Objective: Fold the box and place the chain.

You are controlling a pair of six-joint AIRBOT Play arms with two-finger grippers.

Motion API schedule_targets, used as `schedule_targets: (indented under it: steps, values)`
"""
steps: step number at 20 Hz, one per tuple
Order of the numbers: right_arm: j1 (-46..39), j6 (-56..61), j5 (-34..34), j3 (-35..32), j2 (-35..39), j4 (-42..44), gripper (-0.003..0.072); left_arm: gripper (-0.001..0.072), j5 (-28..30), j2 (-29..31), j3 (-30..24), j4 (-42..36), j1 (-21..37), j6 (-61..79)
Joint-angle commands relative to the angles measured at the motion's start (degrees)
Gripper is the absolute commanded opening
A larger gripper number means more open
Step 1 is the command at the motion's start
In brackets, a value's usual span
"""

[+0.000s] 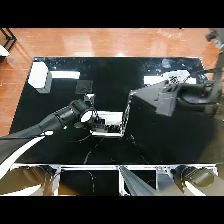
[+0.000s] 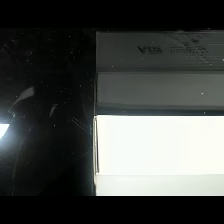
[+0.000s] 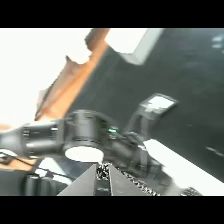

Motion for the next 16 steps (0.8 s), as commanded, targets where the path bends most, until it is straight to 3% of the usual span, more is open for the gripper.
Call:
schedule_targets:
  steps: [1,12,16]
  values:
    - [6.75,0.46,-5.29,-0.02,-2.58,0.96,0.002,0.0028,-0.02,-0.02,0.02,-0.02,-0.04,0.02]
    - [8.98,1.05,-7.54,-0.02,-5.46,-0.61,0.002,0.0027,0.0,-0.02,0.02,-0.02,-0.04,0.0]
    - [8.98,1.03,-10.14,0.61,-5.46,3.91,0.002,0.0028,-0.02,-0.02,0.02,-0.02,-0.04,0.0]
